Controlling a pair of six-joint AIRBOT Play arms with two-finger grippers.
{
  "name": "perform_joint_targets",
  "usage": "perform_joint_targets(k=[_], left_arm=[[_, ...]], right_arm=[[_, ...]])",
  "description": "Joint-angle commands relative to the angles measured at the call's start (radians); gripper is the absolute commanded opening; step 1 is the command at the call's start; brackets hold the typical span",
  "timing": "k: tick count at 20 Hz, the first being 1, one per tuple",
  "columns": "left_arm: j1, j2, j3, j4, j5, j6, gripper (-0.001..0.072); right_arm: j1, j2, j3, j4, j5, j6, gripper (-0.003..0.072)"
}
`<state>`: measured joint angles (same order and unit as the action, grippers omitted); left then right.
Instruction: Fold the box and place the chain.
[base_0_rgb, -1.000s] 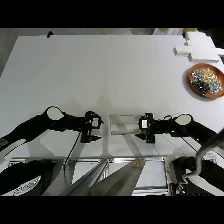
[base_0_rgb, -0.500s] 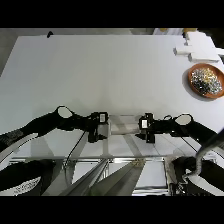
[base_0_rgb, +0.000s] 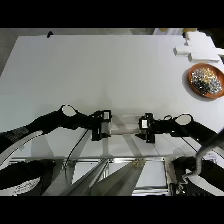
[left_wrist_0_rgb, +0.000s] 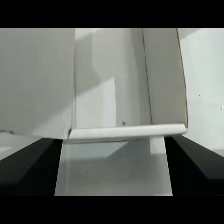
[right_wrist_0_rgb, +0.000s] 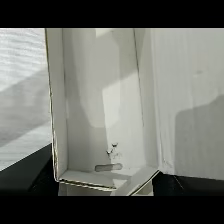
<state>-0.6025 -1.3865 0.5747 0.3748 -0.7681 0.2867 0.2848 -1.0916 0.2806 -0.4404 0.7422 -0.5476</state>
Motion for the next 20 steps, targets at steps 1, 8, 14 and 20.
perform_joint_targets(k=[1, 8, 14, 20], left_arm=[[-0.004, -0.026, 0.014, -0.001, 0.002, -0.016, 0.0698], [-0.035, -0.026, 0.014, -0.05, 0.006, -0.02, 0.0698], [-0.035, -0.026, 0.014, -0.046, 0.016, 0.016, 0.0697], [-0.035, -0.026, 0.007, -0.049, 0.017, 0.049, 0.0619]], right_arm=[[0.0, 0.001, 0.0, 0.0, 0.002, 0.0, 0.0296], [0.0, 0.001, 0.0, 0.0, 0.003, 0.0, 0.0296], [0.0, 0.001, 0.0, 0.0, 0.002, 0.0, 0.0296], [0.0, 0.001, 0.0, 0.0, 0.002, 0.0, 0.0296]])
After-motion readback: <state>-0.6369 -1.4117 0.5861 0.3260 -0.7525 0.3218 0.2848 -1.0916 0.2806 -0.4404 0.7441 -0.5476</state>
